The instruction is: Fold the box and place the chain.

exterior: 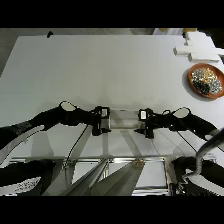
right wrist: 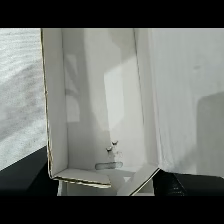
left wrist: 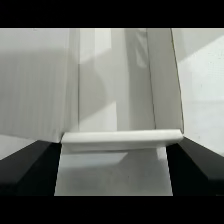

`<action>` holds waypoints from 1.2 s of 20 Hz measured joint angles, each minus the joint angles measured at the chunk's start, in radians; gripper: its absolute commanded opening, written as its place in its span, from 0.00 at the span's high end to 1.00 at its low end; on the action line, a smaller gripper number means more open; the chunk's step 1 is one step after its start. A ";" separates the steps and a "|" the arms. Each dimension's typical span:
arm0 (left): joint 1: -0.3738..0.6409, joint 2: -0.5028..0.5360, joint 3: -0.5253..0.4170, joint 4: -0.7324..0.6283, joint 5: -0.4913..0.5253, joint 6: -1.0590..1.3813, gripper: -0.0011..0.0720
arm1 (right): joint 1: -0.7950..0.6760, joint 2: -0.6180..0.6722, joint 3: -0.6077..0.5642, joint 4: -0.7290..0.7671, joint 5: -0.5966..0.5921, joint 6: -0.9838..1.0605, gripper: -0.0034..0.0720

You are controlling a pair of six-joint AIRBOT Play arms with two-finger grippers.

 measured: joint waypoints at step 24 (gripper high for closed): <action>-0.038 -0.010 -0.008 -0.030 0.012 0.055 0.08 | 0.000 0.000 0.000 -0.002 0.002 -0.001 0.53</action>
